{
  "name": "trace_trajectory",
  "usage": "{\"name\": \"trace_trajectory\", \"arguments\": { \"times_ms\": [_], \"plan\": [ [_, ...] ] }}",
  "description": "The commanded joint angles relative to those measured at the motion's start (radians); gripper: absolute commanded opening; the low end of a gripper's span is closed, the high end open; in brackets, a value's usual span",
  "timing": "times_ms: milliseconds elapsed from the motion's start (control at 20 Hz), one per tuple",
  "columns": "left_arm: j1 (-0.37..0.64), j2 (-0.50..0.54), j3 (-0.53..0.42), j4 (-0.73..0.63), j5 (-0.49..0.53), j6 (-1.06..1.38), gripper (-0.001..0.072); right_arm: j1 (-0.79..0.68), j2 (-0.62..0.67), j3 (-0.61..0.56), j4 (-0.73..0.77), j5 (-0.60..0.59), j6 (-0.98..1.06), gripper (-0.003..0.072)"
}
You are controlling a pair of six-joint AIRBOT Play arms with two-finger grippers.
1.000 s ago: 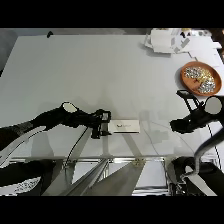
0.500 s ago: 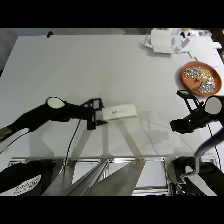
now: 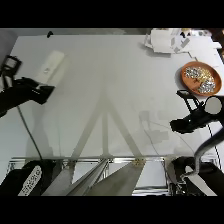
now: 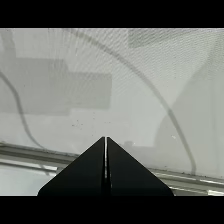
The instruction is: Fold the box and place the chain.
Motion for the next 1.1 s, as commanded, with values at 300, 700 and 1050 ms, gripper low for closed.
{"name": "trace_trajectory", "arguments": {
  "times_ms": [300,700,1050],
  "plan": [
    [0.276,-0.108,-0.003,0.418,-0.034,-0.513,0.0008,-0.001,0.001,0.0,0.001,0.0,0.0,0.0023],
    [0.277,-0.301,-0.023,0.418,-0.069,-0.513,0.007,-0.001,0.001,0.0,0.001,0.0,0.0,0.0023],
    [0.274,-0.302,-0.023,0.423,-0.1,-0.513,0.0648,-0.001,0.001,0.0,0.001,0.0,0.0,0.0023]
  ]
}}
